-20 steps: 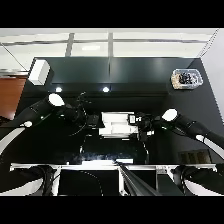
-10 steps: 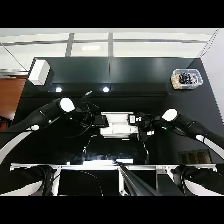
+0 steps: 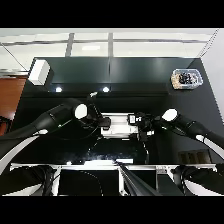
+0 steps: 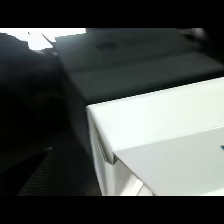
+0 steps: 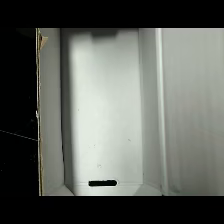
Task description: Fold the box and place the chain.
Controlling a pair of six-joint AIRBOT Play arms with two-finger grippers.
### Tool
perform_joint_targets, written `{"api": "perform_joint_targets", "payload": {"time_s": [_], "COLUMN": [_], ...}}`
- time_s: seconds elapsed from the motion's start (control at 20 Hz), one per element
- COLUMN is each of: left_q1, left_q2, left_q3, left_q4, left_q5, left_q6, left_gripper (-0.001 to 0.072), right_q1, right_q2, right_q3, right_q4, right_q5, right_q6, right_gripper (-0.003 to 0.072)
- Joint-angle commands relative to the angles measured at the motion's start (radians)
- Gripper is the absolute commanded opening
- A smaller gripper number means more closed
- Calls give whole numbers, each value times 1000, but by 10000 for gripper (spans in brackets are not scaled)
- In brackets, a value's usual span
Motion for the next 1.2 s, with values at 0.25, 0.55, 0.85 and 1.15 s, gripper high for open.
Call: {"api": "perform_joint_targets", "payload": {"time_s": [0.25,0.55,0.85,1.15], "left_q1": [-148,-166,-166,-166], "left_q2": [-85,-116,-141,-150], "left_q3": [137,151,154,154], "left_q4": [167,240,242,241], "left_q5": [-85,-140,-142,-135], "left_q6": [-218,-280,-282,-328], "left_gripper": [478,459,330,330], "right_q1": [1,1,1,1], "right_q2": [-1,-1,-1,-1], "right_q3": [0,0,0,0], "right_q4": [0,0,0,0], "right_q5": [0,0,0,0], "right_q6": [0,0,0,1], "right_gripper": [470,470,470,470]}}
